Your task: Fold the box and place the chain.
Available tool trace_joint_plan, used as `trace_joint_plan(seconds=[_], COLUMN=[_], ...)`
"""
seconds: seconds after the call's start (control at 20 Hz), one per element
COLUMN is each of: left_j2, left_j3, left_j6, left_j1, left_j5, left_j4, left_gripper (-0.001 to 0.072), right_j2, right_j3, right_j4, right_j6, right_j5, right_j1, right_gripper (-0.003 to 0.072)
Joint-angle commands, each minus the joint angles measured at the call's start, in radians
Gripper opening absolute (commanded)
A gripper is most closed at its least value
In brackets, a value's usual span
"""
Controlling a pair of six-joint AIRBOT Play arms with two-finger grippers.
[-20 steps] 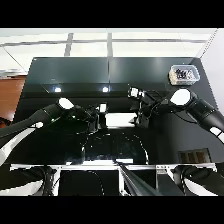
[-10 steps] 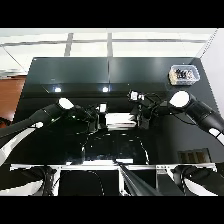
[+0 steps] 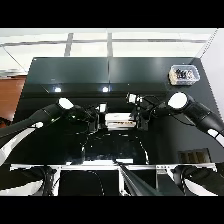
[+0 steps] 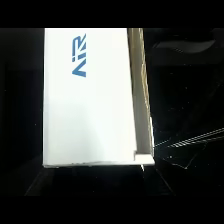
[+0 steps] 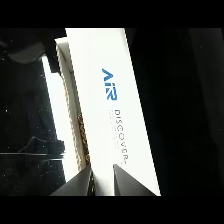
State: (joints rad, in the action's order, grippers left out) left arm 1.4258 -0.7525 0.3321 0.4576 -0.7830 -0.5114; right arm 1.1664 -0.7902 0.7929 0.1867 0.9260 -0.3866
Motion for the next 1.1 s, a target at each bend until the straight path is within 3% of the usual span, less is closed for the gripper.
trace_joint_plan(seconds=[0.0, 0.2, 0.25, 0.3, 1.05], left_j2=[0.0, 0.0, 0.0, 0.0, 0.0], left_j3=[-0.001, -0.001, -0.001, -0.001, -0.001], left_j6=[0.001, 0.001, 0.002, 0.001, 0.001], left_j1=[0.001, 0.001, 0.001, 0.001, 0.001], left_j5=[0.001, 0.001, 0.001, 0.001, 0.001], left_j4=[0.0, 0.0, 0.0, 0.0, 0.0], left_gripper=[0.0369, 0.0369, 0.0369, 0.0369, 0.0369], right_j2=[0.0, 0.0, 0.0, 0.0, 0.012], right_j3=[0.001, 0.001, 0.001, 0.001, 0.013], right_j4=[0.005, 0.027, 0.027, 0.027, 0.026], right_j6=[0.003, 0.004, 0.013, 0.019, 0.06], right_j5=[-0.007, -0.005, -0.007, -0.006, 0.016], right_j1=[-0.003, -0.007, -0.008, -0.008, -0.008], right_gripper=[0.0137, 0.0155, 0.0195, 0.0283, 0.0282])
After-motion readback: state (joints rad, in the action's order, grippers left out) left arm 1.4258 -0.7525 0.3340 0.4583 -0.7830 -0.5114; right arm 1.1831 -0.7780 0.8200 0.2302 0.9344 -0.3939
